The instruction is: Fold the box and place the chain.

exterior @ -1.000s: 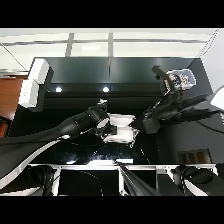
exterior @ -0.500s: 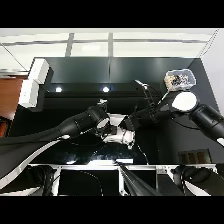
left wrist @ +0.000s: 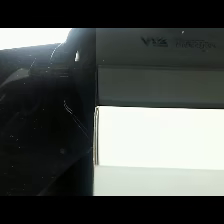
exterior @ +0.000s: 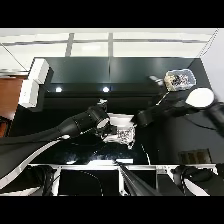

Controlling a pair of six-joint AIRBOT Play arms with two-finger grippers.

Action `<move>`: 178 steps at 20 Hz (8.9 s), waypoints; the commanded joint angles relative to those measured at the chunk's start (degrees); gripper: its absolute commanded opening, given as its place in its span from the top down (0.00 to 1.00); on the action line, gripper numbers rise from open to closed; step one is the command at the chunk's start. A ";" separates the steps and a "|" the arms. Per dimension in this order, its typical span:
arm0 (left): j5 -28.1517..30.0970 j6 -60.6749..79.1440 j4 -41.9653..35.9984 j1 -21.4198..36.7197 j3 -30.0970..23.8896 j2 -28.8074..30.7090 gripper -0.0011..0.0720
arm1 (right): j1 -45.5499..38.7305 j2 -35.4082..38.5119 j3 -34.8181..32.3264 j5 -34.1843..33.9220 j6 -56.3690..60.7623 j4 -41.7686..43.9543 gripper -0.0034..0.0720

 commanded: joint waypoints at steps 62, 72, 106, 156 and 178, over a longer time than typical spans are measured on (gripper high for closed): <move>0.07 0.02 -0.42 0.02 -0.02 -0.04 0.95 | 4.81 9.09 13.42 4.79 3.28 5.77 0.94; 0.07 0.00 -0.42 0.04 -0.02 -0.04 0.95 | 6.49 8.41 -4.00 -6.32 2.89 10.47 0.93; -1.05 0.02 -0.42 0.04 -0.02 -0.04 0.95 | 6.34 -0.31 -26.77 -23.65 -80.06 8.66 0.18; -1.25 0.00 -0.44 0.02 -0.02 -0.04 0.95 | 6.14 -1.97 -20.28 -17.40 -59.84 -2.49 0.93; -1.22 0.00 -0.48 0.02 -0.02 -0.04 0.95 | 6.23 10.71 0.92 -1.62 -22.91 6.25 0.93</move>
